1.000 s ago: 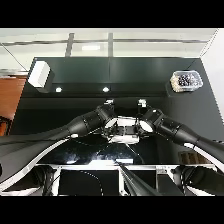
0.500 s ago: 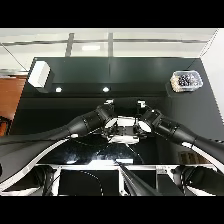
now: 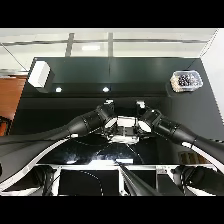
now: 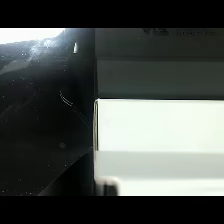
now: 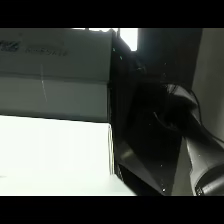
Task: Fold the box and place the chain.
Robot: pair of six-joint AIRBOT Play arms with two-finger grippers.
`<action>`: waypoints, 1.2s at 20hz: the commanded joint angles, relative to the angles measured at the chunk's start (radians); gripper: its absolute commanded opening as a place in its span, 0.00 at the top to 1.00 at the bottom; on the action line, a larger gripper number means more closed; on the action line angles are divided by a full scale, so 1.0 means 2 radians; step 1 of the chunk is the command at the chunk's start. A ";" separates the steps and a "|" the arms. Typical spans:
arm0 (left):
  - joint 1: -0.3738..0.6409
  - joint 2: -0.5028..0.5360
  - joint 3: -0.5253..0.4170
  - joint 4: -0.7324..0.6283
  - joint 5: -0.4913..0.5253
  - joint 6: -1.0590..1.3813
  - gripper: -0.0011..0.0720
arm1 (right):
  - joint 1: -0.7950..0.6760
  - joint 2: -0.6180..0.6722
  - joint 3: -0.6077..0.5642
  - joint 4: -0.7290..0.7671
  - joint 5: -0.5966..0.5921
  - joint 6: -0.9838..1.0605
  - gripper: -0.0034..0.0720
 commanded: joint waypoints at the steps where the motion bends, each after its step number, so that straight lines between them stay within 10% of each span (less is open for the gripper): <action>1: 0.000 0.000 0.000 -0.001 0.000 -0.001 0.95 | 0.000 0.001 0.000 0.002 0.009 -0.005 0.64; 8: 0.000 0.000 0.000 -0.001 0.001 -0.001 0.95 | 0.000 0.001 0.000 0.004 0.006 -0.005 0.93; 9: 0.000 0.000 0.000 -0.001 0.001 -0.001 0.95 | 0.000 0.001 0.000 0.004 0.003 -0.005 0.93; 12: 0.000 0.000 0.000 -0.001 0.001 -0.001 0.95 | 0.000 0.003 0.001 0.004 0.008 -0.005 0.49; 24: 0.000 0.000 0.000 -0.001 0.001 -0.001 0.95 | -0.111 0.236 0.031 -0.079 0.142 -0.152 0.48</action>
